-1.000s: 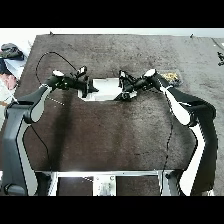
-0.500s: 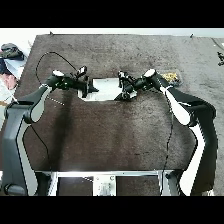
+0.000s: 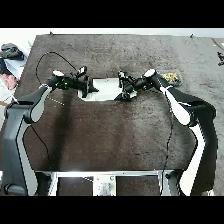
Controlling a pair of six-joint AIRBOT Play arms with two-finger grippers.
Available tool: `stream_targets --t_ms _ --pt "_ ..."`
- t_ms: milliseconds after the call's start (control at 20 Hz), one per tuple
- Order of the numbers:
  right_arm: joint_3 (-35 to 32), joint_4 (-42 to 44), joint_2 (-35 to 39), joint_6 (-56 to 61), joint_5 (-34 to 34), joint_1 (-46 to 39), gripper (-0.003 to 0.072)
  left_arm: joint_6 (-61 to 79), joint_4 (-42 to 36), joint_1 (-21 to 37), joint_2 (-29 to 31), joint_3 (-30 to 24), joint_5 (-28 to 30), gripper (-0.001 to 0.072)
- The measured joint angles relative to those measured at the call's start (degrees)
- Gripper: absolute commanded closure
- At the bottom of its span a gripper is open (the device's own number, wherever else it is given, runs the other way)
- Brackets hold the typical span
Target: Fold the box and place the chain.
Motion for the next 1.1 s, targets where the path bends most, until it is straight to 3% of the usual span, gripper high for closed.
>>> stream_targets --t_ms 600,650,700,750,1100 --pt "0.0 0.0 0.0 0.0 -0.1 0.0 0.0279 0.0 0.0 0.0 0.0 0.0 0.0 0.0697" --pt "0.0 0.0 0.0 0.0 -0.1 0.0 0.0279 0.0 0.0 0.0 0.0 0.0 0.0 0.065" --pt "0.0 0.0 0.0 0.0 -0.2 0.0 0.0279 0.0 0.0 0.0 0.0 0.0 0.0 0.0373" --pt "0.0 0.0 0.0 0.0 -0.2 0.0 0.028 0.0 0.6 0.0 0.0 0.0 0.3 0.0342" --pt "0.0 0.0 0.0 0.0 -0.2 0.0 0.0279 -2.5 -1.0 0.8 1.4 0.1 -1.8 0.0359"
